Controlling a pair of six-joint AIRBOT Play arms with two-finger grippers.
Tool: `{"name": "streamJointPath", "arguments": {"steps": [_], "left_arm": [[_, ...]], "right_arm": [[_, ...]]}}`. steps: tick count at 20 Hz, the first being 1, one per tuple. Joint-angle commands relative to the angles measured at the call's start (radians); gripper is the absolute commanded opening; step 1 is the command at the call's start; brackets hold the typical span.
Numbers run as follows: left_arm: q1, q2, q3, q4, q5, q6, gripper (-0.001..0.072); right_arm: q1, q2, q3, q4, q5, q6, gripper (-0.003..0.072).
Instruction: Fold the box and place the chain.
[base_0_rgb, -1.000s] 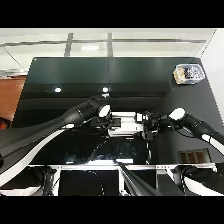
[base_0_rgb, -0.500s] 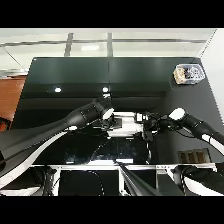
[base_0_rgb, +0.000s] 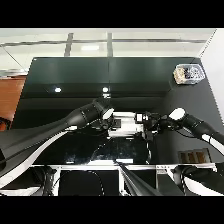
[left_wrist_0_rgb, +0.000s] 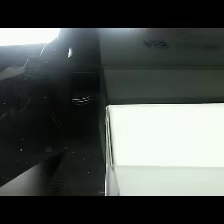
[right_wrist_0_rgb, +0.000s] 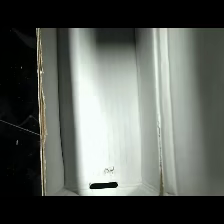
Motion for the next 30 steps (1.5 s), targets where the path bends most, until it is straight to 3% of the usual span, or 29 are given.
{"name": "streamJointPath", "arguments": {"steps": [1,3,4,5,6,19,20,21,22,26,30], "left_arm": [[-0.001,-0.001,0.001,0.004,0.033,0.000,0.0337],[-0.001,-0.002,0.001,0.004,0.040,0.000,0.0329],[-0.001,-0.002,0.001,0.004,0.047,0.003,0.0236],[0.000,-0.002,0.001,0.004,0.049,0.007,0.0075],[0.000,-0.002,0.001,0.004,0.055,0.017,0.0021],[0.000,-0.002,0.001,-0.013,0.058,0.025,0.0021],[0.000,-0.002,0.001,-0.019,0.046,0.025,0.0021],[0.000,-0.002,0.001,-0.019,0.041,0.025,0.0021],[0.000,-0.002,0.001,-0.018,0.038,0.025,0.0021],[0.000,-0.002,0.001,-0.003,0.023,0.023,0.0021],[0.000,-0.002,0.001,-0.001,0.020,0.021,0.0021]], "right_arm": [[0.000,0.000,0.000,0.001,0.000,0.001,0.0132],[0.000,0.000,0.000,0.001,0.000,0.001,0.0132],[0.000,0.000,0.000,0.002,0.000,0.001,0.0132],[0.000,0.000,0.000,0.001,0.000,0.001,0.0132],[0.000,0.000,0.000,0.001,0.000,0.001,0.0132],[0.000,0.000,0.000,-0.005,0.016,0.002,0.0134],[0.000,0.000,0.000,-0.003,0.014,0.007,0.0220],[0.000,0.003,0.000,0.002,0.017,0.035,0.0599],[0.000,0.011,0.001,-0.006,0.024,0.087,0.0707],[-0.014,0.117,0.006,-0.174,0.061,0.197,0.0705],[-0.026,0.169,0.005,-0.201,0.076,0.196,0.0701]]}}
